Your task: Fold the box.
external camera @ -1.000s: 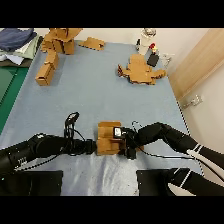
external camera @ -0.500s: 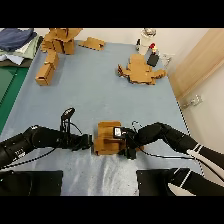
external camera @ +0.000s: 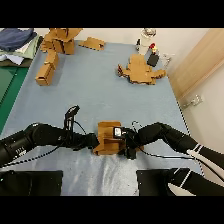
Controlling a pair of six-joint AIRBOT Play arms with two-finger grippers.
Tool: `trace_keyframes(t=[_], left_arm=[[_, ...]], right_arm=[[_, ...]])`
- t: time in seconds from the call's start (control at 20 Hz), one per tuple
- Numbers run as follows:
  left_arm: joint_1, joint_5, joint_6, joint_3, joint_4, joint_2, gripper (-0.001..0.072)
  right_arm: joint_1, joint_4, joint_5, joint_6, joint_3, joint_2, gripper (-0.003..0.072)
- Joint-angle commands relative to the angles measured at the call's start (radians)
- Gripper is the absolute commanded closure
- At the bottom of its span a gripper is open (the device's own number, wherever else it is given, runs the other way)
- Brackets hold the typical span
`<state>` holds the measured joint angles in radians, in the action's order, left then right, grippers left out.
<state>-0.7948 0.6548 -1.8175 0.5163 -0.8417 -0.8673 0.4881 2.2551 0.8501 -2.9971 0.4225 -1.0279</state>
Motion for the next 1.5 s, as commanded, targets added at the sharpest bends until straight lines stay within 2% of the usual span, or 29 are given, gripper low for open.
trace_keyframes(t=[0.0, 0.15, 0.4, 0.6, 0.7, 0.85, 0.95, 1.15, 1.45], left_arm=[[-0.018, -0.034, 0.007, 0.004, 0.008, -0.014, 0.0183], [-0.018, -0.072, -0.002, 0.004, 0.016, -0.015, 0.0183], [-0.023, -0.037, -0.042, 0.010, 0.011, -0.044, 0.0182], [-0.036, 0.002, -0.043, 0.063, -0.001, -0.115, 0.0183], [-0.063, 0.012, -0.126, 0.103, -0.085, -0.148, 0.0183], [-0.113, 0.062, -0.376, 0.166, -0.303, -0.180, 0.0184], [-0.143, 0.090, -0.494, 0.202, -0.402, -0.198, 0.0184], [-0.191, 0.131, -0.626, 0.255, -0.467, -0.264, 0.0184], [-0.287, 0.294, -0.744, 0.385, -0.598, -0.384, 0.0184]], right_arm=[[0.000, 0.000, 0.000, 0.000, 0.000, 0.001, 0.0186], [0.000, 0.000, 0.000, 0.000, 0.000, 0.001, 0.0186], [0.000, 0.000, 0.000, 0.000, 0.000, 0.001, 0.0186], [0.000, 0.000, 0.000, 0.000, 0.000, 0.000, 0.0186], [0.000, 0.000, 0.000, 0.000, 0.000, 0.001, 0.0186], [0.000, 0.000, 0.000, 0.000, 0.000, 0.001, 0.0186], [0.000, 0.000, 0.000, 0.000, 0.000, 0.001, 0.0186], [0.000, 0.000, 0.000, 0.000, 0.000, 0.000, 0.0186], [0.000, 0.000, 0.000, 0.000, 0.000, 0.001, 0.0186]])
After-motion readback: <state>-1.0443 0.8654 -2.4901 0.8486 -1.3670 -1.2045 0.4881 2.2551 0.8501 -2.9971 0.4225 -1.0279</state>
